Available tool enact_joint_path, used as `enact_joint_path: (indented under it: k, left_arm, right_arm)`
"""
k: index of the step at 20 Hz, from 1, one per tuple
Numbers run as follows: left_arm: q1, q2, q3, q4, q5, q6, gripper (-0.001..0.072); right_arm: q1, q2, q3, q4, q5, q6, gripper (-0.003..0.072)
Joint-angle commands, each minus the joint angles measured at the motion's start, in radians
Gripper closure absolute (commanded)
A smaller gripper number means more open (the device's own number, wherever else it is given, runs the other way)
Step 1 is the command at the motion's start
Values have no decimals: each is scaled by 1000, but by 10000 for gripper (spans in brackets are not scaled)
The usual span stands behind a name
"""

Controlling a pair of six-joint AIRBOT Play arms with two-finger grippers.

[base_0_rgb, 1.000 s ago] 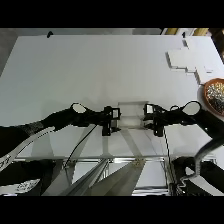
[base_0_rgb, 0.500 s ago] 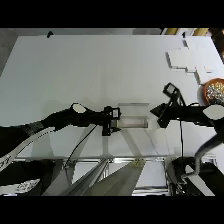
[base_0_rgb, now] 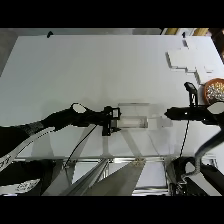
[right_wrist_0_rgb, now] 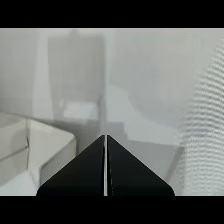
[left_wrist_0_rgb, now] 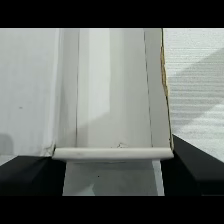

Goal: Fold the box and place the chain.

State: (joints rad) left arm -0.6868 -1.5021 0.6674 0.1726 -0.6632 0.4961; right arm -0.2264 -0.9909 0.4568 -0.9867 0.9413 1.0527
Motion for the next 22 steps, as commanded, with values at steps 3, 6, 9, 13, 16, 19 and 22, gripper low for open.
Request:
enact_joint_path:
  k: [3, 6, 9, 13, 16, 19, 22]
  left_arm:
    - [1, 1, 0, 0, 0, 0, 697]
    - [1, 1, 0, 0, 1, 0, 697]
    - [1, 1, 0, 0, 1, 0, 697]
    - [1, 1, 0, 0, 1, 0, 697]
    - [1, 1, 0, 0, 1, 0, 697]
    - [1, 1, 0, 0, 1, 0, 697]
    - [1, 1, 0, 0, 1, 0, 697]
  right_arm:
    - [-11, -119, -5, 9, 150, 55, 668]
    - [16, -119, -9, 100, 191, 11, 668]
    - [52, -134, -36, 111, 190, 3, 668]
    - [52, -83, -36, 215, 248, -60, 667]
    - [52, -11, -36, 216, 256, -58, 617]
    - [68, 29, -36, 264, 248, -56, 478]
    - [136, 29, -37, 262, 212, -55, 405]
